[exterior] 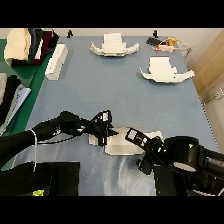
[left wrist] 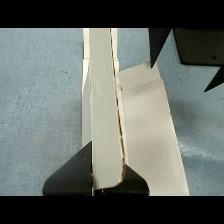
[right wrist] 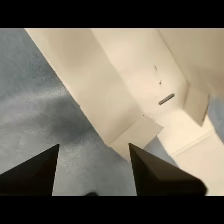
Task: Fold the box.
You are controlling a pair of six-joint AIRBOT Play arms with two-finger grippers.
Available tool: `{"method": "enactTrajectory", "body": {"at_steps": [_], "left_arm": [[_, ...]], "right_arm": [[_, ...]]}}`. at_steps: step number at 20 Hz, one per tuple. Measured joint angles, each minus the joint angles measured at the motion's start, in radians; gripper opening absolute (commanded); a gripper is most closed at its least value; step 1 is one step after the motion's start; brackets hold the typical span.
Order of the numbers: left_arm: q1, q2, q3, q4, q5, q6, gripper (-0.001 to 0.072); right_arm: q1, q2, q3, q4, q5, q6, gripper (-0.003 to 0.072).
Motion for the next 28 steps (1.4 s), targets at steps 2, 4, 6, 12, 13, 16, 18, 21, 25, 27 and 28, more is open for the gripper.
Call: {"method": "enactTrajectory", "body": {"at_steps": [2, 4, 6, 12, 13, 16, 18, 21, 25, 27, 28], "left_arm": [[0.0, 0.0, 0.0, 0.0, 0.0, 0.0, 0.0015], [0.0, 0.0, 0.0, 0.0, 0.0, 0.0, 0.0015], [0.0, 0.0, 0.0, 0.0, 0.0, 0.0, 0.0015], [0.0, 0.0, 0.0, 0.0, 0.0, 0.0, 0.0016], [0.0, 0.0, 0.0, 0.0, 0.0, 0.0, 0.0015], [0.0, 0.0, 0.0, 0.0, 0.0, 0.0, 0.0016], [0.0, 0.0, 0.0, 0.0, 0.0, 0.0, 0.0015], [0.0, 0.0, 0.0, 0.0, 0.0, 0.0, 0.0015], [0.0, 0.0, 0.0, 0.0, 0.0, 0.0, 0.0015], [0.0, 0.0, 0.0, 0.0, 0.0, 0.0, 0.0015], [0.0, 0.0, 0.0, 0.0, 0.0, 0.0, 0.0016]], "right_arm": [[0.028, -0.034, -0.036, -0.068, -0.078, -0.021, 0.0643], [0.04, -0.069, -0.053, -0.132, -0.143, -0.004, 0.0643], [0.048, -0.087, -0.054, -0.177, -0.186, 0.047, 0.0643], [0.055, -0.069, 0.001, -0.313, -0.109, 0.304, 0.0644], [0.055, -0.063, 0.006, -0.332, -0.091, 0.34, 0.0644], [0.055, -0.042, 0.018, -0.371, -0.055, 0.405, 0.0664], [0.055, -0.031, 0.021, -0.385, -0.04, 0.426, 0.0664], [0.049, -0.021, 0.024, -0.41, -0.032, 0.438, 0.0716], [-0.023, -0.018, 0.024, -0.359, -0.069, 0.259, 0.0718], [-0.109, -0.018, 0.024, -0.257, -0.1, 0.078, 0.0718], [-0.169, -0.018, 0.024, -0.182, -0.122, -0.044, 0.0718]]}}
